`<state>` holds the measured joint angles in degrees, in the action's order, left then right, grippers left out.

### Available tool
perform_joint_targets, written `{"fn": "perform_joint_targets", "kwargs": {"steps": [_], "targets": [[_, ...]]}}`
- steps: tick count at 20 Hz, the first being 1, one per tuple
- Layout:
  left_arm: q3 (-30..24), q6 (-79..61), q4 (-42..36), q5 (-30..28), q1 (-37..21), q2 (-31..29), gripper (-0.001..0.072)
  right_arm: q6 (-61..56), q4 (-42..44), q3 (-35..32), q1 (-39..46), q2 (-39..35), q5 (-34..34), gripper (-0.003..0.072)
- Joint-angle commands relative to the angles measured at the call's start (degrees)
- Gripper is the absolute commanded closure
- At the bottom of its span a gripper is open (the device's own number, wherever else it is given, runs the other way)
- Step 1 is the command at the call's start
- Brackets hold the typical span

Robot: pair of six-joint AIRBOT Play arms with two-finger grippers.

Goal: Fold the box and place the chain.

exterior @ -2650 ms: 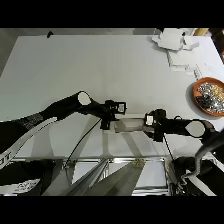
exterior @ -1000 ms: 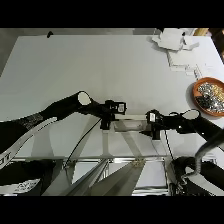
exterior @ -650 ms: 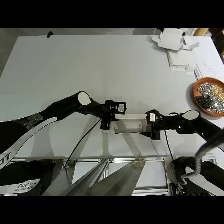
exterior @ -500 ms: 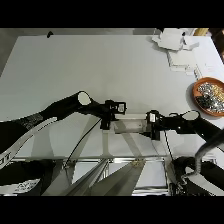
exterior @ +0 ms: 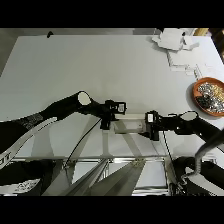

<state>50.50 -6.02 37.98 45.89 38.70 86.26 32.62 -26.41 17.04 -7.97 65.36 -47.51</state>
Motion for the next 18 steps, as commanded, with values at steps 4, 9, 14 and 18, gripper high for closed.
{"fn": "perform_joint_targets", "kwargs": {"steps": [4,9,14,18], "targets": [[0.0,0.0,0.0,0.0,0.0,0.0,0.0696,0.4,0.7,0.0,-0.5,0.3,0.2,0.0125],[0.0,0.0,0.0,0.0,0.0,0.0,0.0696,0.2,0.7,0.0,-0.5,0.3,0.4,0.0223],[0.0,0.0,0.0,0.0,0.0,0.0,0.0696,0.3,0.7,0.0,-0.5,0.2,0.2,0.0212],[0.0,0.0,0.0,0.0,0.0,0.0,0.0696,0.3,0.7,0.0,-0.5,0.2,0.2,0.0212]]}}
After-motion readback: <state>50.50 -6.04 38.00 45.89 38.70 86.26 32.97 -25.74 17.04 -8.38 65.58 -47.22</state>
